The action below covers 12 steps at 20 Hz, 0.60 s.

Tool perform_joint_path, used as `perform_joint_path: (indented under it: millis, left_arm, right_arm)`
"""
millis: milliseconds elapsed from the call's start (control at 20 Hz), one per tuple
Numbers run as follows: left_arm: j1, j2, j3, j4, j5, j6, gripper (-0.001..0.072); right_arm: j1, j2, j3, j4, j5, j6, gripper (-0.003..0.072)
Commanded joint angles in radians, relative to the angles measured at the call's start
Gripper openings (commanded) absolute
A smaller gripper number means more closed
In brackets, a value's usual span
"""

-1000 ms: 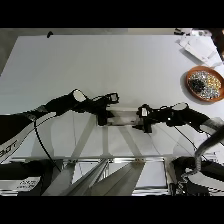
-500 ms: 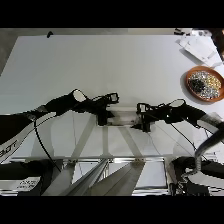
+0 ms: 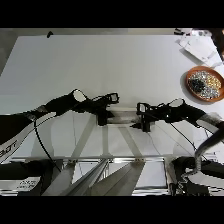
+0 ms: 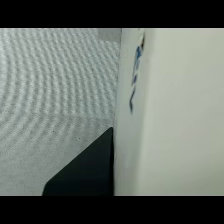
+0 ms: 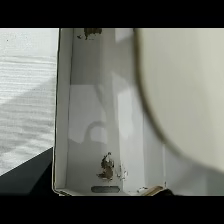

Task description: Fold the box and place the chain.

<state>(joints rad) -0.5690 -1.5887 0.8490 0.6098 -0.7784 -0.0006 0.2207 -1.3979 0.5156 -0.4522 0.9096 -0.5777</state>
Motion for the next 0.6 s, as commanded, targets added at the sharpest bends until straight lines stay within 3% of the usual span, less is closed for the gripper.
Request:
perform_joint_path:
  millis: [0,550]
  left_arm:
    - [0.0,0.0,0.0,0.0,0.0,0.0,0.0011]
    - [0.0,0.0,0.0,0.0,0.0,0.0,0.0011]
  right_arm:
    - [0.0,0.0,0.0,-0.058,-0.016,0.032,0.0408]
    - [0.0,0.002,0.0,-0.108,-0.039,0.04,0.0394]
